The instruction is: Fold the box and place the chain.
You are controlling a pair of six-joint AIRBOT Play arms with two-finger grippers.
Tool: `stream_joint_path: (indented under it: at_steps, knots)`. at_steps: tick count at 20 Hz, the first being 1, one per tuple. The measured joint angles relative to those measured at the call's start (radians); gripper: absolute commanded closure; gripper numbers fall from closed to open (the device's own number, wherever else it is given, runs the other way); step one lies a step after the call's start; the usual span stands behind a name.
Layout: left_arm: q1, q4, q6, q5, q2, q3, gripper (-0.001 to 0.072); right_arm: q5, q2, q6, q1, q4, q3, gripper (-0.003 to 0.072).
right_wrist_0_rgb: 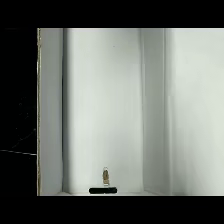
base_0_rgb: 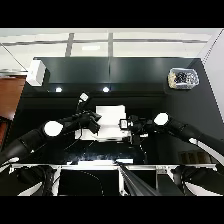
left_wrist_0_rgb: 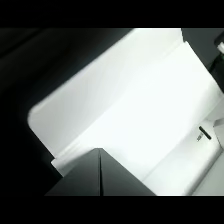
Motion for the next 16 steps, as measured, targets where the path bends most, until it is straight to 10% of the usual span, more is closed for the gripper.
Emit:
stream_joint_path:
  at_steps: [8,9,11,16]
  knots:
    - [0.132,0.195,-0.010,-0.257,0.268,0.001,0.0683,0.003,0.000,0.000,0.000,0.000,0.000,0.0328]
    - [0.167,0.212,-0.011,-0.322,0.292,-0.002,0.0637,0.003,0.000,0.000,0.000,0.000,0.000,0.0328]
    - [0.233,0.243,-0.011,-0.444,0.323,-0.021,0.0010,0.003,0.000,0.000,0.000,0.000,0.000,0.0328]
    - [0.264,0.269,0.201,-0.558,0.338,-0.115,0.0023,0.003,0.000,0.001,0.000,0.000,0.000,0.0328]
